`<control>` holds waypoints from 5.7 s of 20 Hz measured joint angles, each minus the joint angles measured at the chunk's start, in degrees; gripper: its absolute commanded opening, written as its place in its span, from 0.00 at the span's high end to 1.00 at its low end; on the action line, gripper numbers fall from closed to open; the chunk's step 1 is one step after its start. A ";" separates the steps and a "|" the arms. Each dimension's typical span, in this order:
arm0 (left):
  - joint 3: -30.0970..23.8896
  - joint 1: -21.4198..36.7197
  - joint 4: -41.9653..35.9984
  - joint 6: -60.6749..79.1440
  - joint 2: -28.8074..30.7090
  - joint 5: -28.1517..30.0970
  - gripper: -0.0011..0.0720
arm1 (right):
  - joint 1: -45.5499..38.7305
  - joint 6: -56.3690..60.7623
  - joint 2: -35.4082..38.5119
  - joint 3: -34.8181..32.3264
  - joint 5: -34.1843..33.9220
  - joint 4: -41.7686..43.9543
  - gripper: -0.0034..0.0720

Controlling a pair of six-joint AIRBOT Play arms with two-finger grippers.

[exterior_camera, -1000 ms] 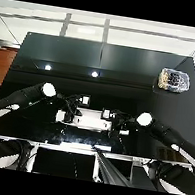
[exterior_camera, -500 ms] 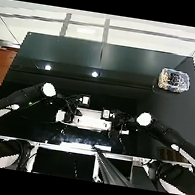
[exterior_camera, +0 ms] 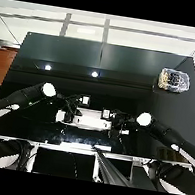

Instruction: Fold the box and place the chain.

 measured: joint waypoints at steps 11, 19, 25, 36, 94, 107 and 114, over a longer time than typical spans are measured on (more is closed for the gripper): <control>0.00 0.02 0.00 0.02 0.00 -0.22 0.95 | 0.00 0.00 0.00 0.00 0.15 -0.15 0.19; 0.00 0.00 0.00 0.02 0.00 -0.24 0.95 | 0.00 0.02 0.00 0.00 0.17 -0.20 0.27; 0.00 0.02 0.00 0.02 0.00 -0.20 0.95 | 0.00 0.02 0.00 -0.04 0.17 -0.20 0.27; 0.00 0.02 0.00 0.00 0.00 -0.11 0.95 | 0.00 0.26 0.00 -0.04 0.96 -1.75 0.16; -3.37 7.72 -5.70 -28.63 24.06 -14.97 0.95 | 0.07 4.24 -0.09 -0.26 -0.66 -6.16 0.33; -3.48 -0.83 -13.16 -28.39 12.02 10.12 0.95 | 0.07 4.24 -0.09 -0.26 -0.70 -6.16 0.33; -3.17 -1.01 -10.40 -28.20 6.10 10.40 0.69 | 0.07 4.22 -0.09 -0.28 -1.27 -6.16 0.33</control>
